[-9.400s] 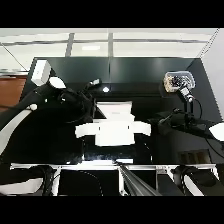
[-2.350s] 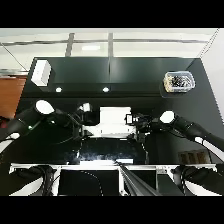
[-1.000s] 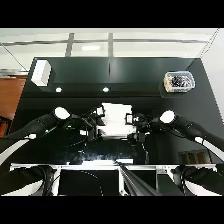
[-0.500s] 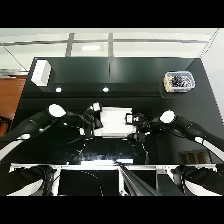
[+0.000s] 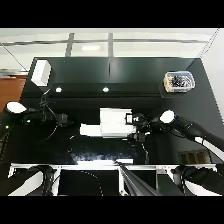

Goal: Fold the box and place the chain.

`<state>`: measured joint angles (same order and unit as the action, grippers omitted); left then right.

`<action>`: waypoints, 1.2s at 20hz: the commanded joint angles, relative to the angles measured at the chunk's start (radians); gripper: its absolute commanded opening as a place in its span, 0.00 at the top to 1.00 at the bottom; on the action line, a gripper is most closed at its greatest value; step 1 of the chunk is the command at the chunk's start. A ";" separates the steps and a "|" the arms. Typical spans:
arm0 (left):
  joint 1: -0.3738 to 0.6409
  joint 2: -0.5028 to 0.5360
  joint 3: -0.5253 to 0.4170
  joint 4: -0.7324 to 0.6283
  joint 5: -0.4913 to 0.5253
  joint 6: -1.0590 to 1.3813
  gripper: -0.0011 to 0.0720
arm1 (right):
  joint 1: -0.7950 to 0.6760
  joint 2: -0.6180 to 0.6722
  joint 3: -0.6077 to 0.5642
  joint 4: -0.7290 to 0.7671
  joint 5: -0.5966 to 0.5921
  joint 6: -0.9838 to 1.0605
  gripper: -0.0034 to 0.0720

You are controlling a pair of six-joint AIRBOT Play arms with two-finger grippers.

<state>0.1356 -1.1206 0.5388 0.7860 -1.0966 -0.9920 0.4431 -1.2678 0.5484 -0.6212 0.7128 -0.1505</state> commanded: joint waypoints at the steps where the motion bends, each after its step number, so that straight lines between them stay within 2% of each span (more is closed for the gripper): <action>1: 0.070 -0.096 -0.079 -0.124 -0.085 -0.077 0.95 | 0.000 0.000 0.000 0.000 0.000 0.000 0.38; 5: -0.087 -0.210 -0.092 -0.242 -0.026 0.045 0.95 | 0.000 0.000 0.000 0.000 0.000 0.000 0.38; 8: -0.217 -0.222 -0.087 -0.316 0.049 0.106 0.95 | 0.000 0.000 0.000 0.000 0.000 0.000 0.38; 12: -0.255 -0.215 -0.051 -0.329 0.049 0.162 0.94 | 0.000 0.000 0.000 0.000 0.000 0.000 0.38; 13: -0.254 -0.203 -0.043 -0.332 0.048 0.189 0.89 | 0.000 0.000 0.000 0.000 0.000 0.000 0.38; 14: -0.254 -0.186 -0.032 -0.331 0.045 0.209 0.69 | 0.000 0.000 0.000 0.000 0.000 0.000 0.38; 15: -0.254 -0.171 -0.020 -0.331 0.037 0.223 0.41 | 0.000 0.000 0.000 0.000 0.000 0.000 0.38; 16: -0.254 -0.160 -0.005 -0.331 0.028 0.225 0.01 | 0.000 0.000 0.000 0.000 0.000 0.000 0.38; 20: -0.293 -0.155 0.053 -0.316 -0.031 0.216 0.01 | 0.000 0.000 0.000 0.000 0.000 0.000 0.38; 24: -0.438 -0.155 0.135 -0.163 0.072 0.012 0.01 | 0.000 0.000 0.000 0.000 0.000 0.000 0.38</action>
<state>-0.2199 -1.2785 0.6193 0.5190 -1.0798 -0.8448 0.4431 -1.2678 0.5484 -0.6212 0.7128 -0.1505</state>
